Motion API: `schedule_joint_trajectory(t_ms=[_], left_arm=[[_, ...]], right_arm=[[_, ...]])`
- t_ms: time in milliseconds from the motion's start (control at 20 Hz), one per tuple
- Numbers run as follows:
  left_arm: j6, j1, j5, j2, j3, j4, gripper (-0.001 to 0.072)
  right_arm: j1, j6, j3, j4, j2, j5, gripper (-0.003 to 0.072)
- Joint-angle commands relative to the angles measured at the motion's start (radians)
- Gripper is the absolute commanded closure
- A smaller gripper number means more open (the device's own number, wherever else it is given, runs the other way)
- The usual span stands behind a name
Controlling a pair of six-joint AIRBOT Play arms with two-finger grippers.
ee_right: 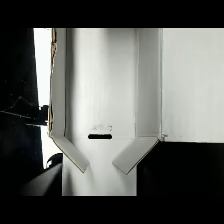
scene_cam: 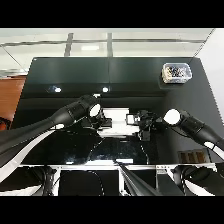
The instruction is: Fold the box and place the chain.
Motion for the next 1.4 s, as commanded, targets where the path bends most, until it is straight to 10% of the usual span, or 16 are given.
schedule_joint_trajectory(t_ms=[0, 100, 500, 550, 600, 650, 750, 800, 1100, 1350], left_arm=[[0.002, -0.001, 0.001, 0.0, 0.001, -0.005, 0.0682], [0.002, -0.001, 0.002, 0.0, 0.001, -0.005, 0.0682], [0.002, -0.001, -0.003, 0.0, 0.001, -0.008, 0.0682], [0.002, -0.001, -0.003, 0.0, 0.001, -0.008, 0.0682], [0.002, -0.001, -0.003, 0.0, 0.001, -0.008, 0.0682], [0.002, -0.001, -0.003, 0.0, 0.001, -0.008, 0.0682], [0.002, -0.001, -0.004, 0.0, 0.001, -0.008, 0.0682], [0.002, -0.001, -0.004, 0.0, 0.001, -0.008, 0.0683], [0.002, 0.0, -0.006, -0.001, 0.001, -0.007, 0.0682], [0.002, 0.0, -0.006, -0.001, 0.001, -0.008, 0.0682]], right_arm=[[0.006, -0.002, 0.0, 0.088, -0.013, 0.006, 0.032], [0.028, -0.005, 0.0, 0.116, -0.033, -0.016, 0.05], [0.08, -0.005, 0.0, 0.365, -0.108, -0.128, 0.0368], [0.078, 0.005, 0.0, 0.356, -0.108, -0.123, 0.0537], [0.078, 0.032, 0.0, 0.356, -0.108, -0.119, 0.0518], [0.078, 0.064, 0.0, 0.356, -0.108, -0.119, 0.0306], [0.062, 0.164, 0.002, 0.302, -0.097, -0.087, 0.0573], [0.044, 0.274, 0.004, 0.243, -0.08, -0.061, 0.0572], [-0.365, 0.861, 0.109, -0.036, 0.126, 0.479, 0.0671], [-0.712, 1.083, -0.109, 0.163, 0.124, 0.185, 0.0672]])
